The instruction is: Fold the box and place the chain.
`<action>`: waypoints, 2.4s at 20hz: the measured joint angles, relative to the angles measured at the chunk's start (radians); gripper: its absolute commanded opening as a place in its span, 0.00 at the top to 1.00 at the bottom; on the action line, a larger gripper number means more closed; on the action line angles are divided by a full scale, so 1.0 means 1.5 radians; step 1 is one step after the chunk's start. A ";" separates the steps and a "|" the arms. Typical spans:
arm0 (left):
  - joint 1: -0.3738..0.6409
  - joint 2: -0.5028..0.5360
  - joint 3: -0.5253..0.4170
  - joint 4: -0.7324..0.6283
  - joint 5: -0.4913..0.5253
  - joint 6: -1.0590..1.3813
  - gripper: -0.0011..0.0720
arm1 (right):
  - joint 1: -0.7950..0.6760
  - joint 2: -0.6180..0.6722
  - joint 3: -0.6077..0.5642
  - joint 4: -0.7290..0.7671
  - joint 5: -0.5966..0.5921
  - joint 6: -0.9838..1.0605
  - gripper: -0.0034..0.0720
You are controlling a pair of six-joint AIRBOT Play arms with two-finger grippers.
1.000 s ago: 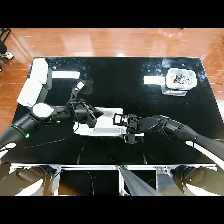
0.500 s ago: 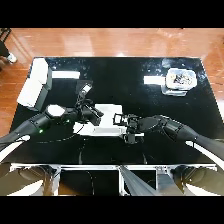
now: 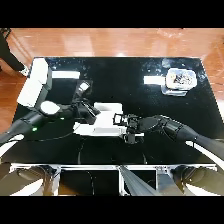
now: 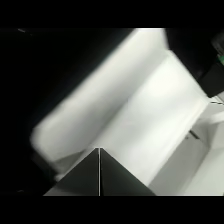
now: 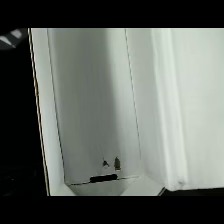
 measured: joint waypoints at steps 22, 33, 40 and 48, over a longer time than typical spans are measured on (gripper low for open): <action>0.098 0.008 -0.007 0.249 -0.269 0.318 0.11 | 0.000 0.000 0.000 0.000 -0.008 0.000 0.92; 0.030 -0.024 -0.007 0.259 -0.185 0.337 0.14 | 0.000 0.000 0.000 0.000 -0.008 0.000 0.92; 0.023 -0.028 -0.007 0.249 -0.191 0.340 0.42 | 0.000 0.000 0.000 0.000 -0.008 0.001 0.92; 0.012 -0.034 -0.007 0.218 -0.204 0.339 0.64 | 0.000 0.000 0.000 0.000 -0.008 0.001 0.92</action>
